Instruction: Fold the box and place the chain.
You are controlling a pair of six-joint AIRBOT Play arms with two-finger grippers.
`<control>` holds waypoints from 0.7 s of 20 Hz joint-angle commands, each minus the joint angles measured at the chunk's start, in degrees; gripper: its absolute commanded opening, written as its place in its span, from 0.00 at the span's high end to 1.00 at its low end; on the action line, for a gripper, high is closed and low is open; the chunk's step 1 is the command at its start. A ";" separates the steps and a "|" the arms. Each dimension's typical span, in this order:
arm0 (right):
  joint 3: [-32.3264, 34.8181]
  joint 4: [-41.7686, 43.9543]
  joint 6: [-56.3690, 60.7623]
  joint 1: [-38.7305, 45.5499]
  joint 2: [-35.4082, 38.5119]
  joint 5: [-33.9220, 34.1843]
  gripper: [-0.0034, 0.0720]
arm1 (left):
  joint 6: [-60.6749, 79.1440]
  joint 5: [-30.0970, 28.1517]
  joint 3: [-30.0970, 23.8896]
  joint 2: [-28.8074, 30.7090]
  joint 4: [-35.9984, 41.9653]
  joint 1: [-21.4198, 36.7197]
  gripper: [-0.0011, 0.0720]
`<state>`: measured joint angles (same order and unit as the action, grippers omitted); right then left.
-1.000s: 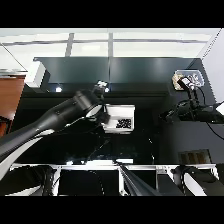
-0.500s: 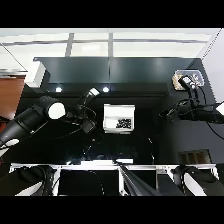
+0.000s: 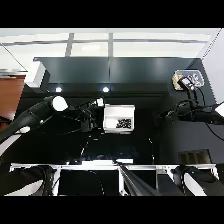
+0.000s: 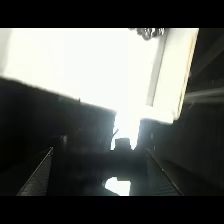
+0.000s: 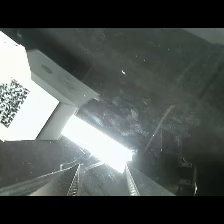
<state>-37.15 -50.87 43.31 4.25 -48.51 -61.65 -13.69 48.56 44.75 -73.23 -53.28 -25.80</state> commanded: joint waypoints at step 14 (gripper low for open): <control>0.22 0.04 0.63 0.02 0.04 0.04 0.51 | 21.20 0.07 -0.04 -6.60 12.46 -1.01 0.00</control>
<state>-36.93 -50.83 43.94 4.25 -48.51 -61.65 6.98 48.49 44.73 -79.72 -41.12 -26.28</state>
